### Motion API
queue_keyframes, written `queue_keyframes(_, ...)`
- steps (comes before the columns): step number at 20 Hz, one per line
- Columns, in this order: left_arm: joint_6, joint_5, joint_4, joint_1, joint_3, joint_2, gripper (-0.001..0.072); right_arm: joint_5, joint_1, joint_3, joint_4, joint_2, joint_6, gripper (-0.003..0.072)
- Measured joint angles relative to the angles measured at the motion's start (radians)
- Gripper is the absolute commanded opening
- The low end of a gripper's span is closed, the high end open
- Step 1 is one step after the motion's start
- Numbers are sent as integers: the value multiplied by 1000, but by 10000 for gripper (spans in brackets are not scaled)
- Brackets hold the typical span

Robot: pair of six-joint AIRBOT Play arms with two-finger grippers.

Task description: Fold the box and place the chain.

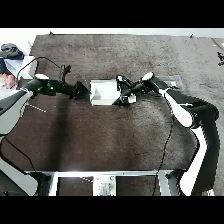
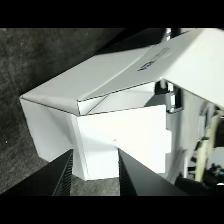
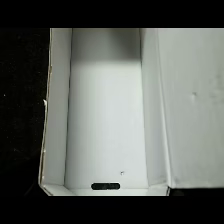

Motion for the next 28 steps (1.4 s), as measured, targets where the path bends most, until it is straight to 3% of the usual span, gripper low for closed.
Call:
queue_keyframes(7,-117,27,112,-46,53,7,317,0,0,0,0,0,0,302)
queue_keyframes(15,-400,68,356,-127,163,7,315,0,0,0,0,0,0,302)
queue_keyframes(28,-773,161,642,-256,212,7,313,0,0,0,0,0,0,302)
